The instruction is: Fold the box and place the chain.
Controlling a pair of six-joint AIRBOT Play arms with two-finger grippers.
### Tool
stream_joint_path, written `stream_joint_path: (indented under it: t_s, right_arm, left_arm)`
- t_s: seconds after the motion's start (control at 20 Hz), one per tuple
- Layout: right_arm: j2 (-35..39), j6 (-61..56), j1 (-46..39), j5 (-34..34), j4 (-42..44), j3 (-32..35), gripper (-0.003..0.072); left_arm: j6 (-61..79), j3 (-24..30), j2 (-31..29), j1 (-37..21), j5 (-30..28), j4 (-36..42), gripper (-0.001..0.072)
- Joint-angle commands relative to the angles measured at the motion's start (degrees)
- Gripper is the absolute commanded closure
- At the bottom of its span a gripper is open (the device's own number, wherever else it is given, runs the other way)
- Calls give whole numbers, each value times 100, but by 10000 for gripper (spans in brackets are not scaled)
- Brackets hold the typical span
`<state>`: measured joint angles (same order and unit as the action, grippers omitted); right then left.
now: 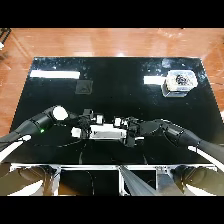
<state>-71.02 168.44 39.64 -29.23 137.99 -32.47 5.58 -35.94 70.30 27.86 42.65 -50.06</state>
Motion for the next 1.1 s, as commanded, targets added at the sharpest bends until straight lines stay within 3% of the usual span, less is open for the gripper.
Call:
stream_joint_path:
  t_s: [0.0,0.45,0.5,0.55,0.75,0.8,0.85,1.05]
  right_arm:
    - [2,2,7,9,4,-7,-16]
    - [-70,4,7,9,-2,-7,0]
    - [-70,7,7,-15,-2,-7,166]
    - [-70,9,7,-37,-2,-7,248]
    - [-70,7,7,-57,-7,-7,255]
    - [-70,7,7,-59,-13,-7,340]
    - [-70,7,7,-59,-15,-7,471]
    - [-70,7,4,-57,-20,-7,498]
  left_arm:
    - [-4,-4,-2,2,2,0,686]
    - [-4,-4,-2,2,2,0,686]
    - [-4,-4,-2,2,2,0,686]
    - [-4,-4,-2,2,4,2,686]
    - [-4,-4,-2,2,7,2,686]
    - [-4,-4,-2,2,7,2,684]
    - [-4,-4,-2,2,17,2,684]
    - [-4,-4,-2,2,177,0,684]
